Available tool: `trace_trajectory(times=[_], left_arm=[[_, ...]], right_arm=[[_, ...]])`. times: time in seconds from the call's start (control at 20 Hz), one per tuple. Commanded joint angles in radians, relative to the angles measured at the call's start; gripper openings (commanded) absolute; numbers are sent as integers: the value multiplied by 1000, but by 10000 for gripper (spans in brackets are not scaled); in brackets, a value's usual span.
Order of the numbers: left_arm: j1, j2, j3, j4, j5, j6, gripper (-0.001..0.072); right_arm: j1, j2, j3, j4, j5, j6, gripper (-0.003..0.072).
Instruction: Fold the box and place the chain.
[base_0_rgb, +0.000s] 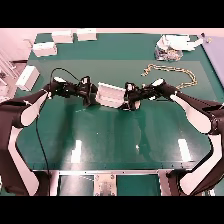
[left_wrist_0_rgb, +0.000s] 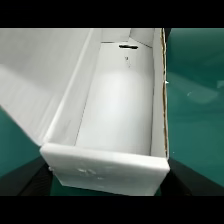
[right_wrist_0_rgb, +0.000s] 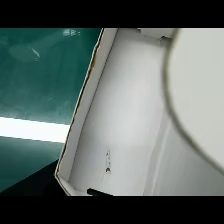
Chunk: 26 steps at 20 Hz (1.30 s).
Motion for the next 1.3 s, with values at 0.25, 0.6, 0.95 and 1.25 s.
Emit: trace_trajectory(times=[0.25,0.6,0.95,1.25], left_arm=[[0,0,-16,7,23,39,720],[0,0,-16,8,0,63,632],[0,0,-16,7,-17,83,484],[0,1,-16,-13,-9,80,484]], right_arm=[[1,0,0,2,-1,1,478],[1,0,0,2,-1,1,479],[1,0,0,2,-1,1,478],[1,0,0,2,-1,1,479]])
